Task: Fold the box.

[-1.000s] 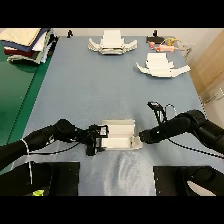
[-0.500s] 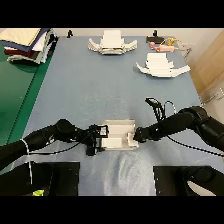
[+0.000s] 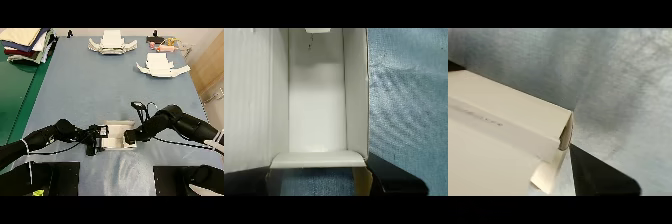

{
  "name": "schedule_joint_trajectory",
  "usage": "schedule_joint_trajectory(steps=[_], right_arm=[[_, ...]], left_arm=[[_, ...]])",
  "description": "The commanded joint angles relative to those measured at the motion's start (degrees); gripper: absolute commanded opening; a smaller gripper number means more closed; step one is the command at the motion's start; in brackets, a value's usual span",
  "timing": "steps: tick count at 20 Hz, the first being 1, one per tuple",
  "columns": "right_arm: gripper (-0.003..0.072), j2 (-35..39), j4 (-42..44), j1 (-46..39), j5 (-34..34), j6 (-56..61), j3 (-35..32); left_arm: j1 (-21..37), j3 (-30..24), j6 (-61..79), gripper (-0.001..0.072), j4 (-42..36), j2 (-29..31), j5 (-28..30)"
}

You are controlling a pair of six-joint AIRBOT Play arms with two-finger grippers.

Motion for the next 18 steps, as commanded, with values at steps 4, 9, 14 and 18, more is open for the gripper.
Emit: schedule_joint_trajectory(steps=[4, 9, 14, 18], right_arm=[[0.0500, -6.12, -16.06, 8.24, -6.08, 21.57, 6.10], [0.0500, -8.15, -9.81, 8.20, -2.93, 21.97, 6.10], [0.0464, -10.21, -10.84, 8.70, -2.95, 27.98, 6.10], [0.0211, -11.02, -15.89, 10.78, -5.31, 32.48, 6.10]], left_arm=[[0.00, 0.02, 0.00, 0.0195, 0.02, 0.00, 0.00], [0.00, 0.02, 0.02, 0.0195, 0.02, 0.00, 0.02], [0.00, 0.02, 0.02, 0.0196, 0.02, 0.00, 0.00], [0.00, 0.02, 0.00, 0.0195, 0.02, 0.00, 0.00]])
